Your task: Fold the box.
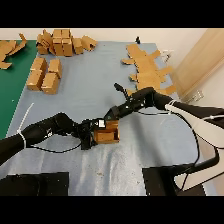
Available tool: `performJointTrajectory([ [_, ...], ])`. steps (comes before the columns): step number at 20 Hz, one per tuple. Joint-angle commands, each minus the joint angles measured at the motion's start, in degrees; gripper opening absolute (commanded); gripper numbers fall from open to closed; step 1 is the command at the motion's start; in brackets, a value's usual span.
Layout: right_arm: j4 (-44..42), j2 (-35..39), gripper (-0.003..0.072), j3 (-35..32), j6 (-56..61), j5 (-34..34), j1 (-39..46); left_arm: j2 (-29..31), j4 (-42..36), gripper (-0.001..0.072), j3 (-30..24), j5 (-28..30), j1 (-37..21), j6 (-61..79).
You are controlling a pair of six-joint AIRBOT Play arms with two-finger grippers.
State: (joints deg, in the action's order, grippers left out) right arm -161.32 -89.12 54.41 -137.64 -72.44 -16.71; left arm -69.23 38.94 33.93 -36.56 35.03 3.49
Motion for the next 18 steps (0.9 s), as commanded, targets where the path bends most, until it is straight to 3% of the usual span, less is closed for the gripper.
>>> performJointTrajectory([
  [1,-0.59,5.44,0.0,-7.65,-7.8,3.67,-0.83,0.0,0.0,0.0513,0.04,0.0,0.0,0.0],
  [5,0.85,12.5,0.0001,-13.03,-14.21,11.47,-3.69,0.0,0.0,0.0513,0.04,0.0,0.0,0.0],
  [15,22.23,23.96,0.0001,-16.83,-14.99,41.77,-22.84,0.0,0.0,0.0513,0.04,0.0,0.0,0.0],
  [18,23.17,27.93,0.0001,-19.96,-14.88,46.4,-23.78,0.0,0.0,0.0513,0.04,0.0,0.0,0.0],
])
